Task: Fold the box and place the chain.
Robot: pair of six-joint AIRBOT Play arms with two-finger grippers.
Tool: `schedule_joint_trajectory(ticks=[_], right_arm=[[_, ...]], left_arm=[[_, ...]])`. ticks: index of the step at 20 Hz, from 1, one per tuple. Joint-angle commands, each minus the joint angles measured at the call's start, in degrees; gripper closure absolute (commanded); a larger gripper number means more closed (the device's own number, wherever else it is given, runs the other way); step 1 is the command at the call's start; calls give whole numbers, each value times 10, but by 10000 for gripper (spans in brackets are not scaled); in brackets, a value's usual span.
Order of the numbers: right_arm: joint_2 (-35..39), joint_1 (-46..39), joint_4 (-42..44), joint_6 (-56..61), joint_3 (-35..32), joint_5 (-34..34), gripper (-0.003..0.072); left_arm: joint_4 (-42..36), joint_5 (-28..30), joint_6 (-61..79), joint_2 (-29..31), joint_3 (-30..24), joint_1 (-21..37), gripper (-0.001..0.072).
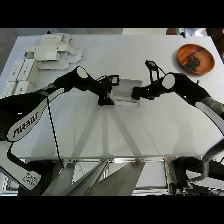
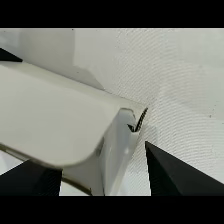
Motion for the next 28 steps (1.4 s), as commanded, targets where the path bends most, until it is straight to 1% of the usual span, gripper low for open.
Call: schedule_joint_trajectory(ticks=[1, 3, 4, 5, 8, 11, 13, 15, 17, 19, 21, 23, 25, 26, 27, 28], right_arm=[[-23, 18, -76, 83, 33, 19, 183], [-45, 18, -107, 121, 64, 62, 193], [-57, 18, -121, 127, 82, 85, 215], [-67, 18, -127, 132, 96, 103, 215], [-93, 20, -129, 147, 127, 131, 215], [-112, 26, -131, 164, 132, 152, 232], [-120, 34, -131, 167, 132, 153, 234], [-123, 43, -133, 180, 132, 137, 287], [-126, 53, -137, 200, 132, 135, 290], [-129, 65, -161, 213, 132, 135, 297], [-134, 74, -178, 217, 132, 136, 379], [-139, 76, -180, 260, 132, 131, 390], [-139, 76, -180, 275, 132, 120, 535], [-139, 76, -180, 275, 132, 117, 587], [-139, 76, -179, 275, 132, 113, 661], [-139, 76, -175, 276, 132, 109, 670]], left_arm=[[0, 0, 0, 0, 0, 0, 126], [0, 0, 0, 0, 0, 0, 126], [0, 0, 0, 0, 0, 0, 126], [0, 0, 0, 0, 0, 0, 126], [0, 0, 0, 0, 0, 0, 126], [0, 0, 0, 0, 0, 0, 126], [0, 0, 0, 0, 0, 0, 126], [0, 0, 0, 0, 0, 0, 126], [0, 0, 0, 0, 0, 0, 126], [0, 0, 0, 0, 0, 0, 126], [0, 0, 0, 0, 0, 0, 126], [0, 0, 0, 0, 0, 0, 126], [0, 0, 0, 0, 0, 0, 126], [0, 0, 0, 0, 0, 0, 126], [0, 0, 0, 0, 0, 0, 126], [0, 0, 0, 0, 0, 0, 126]])
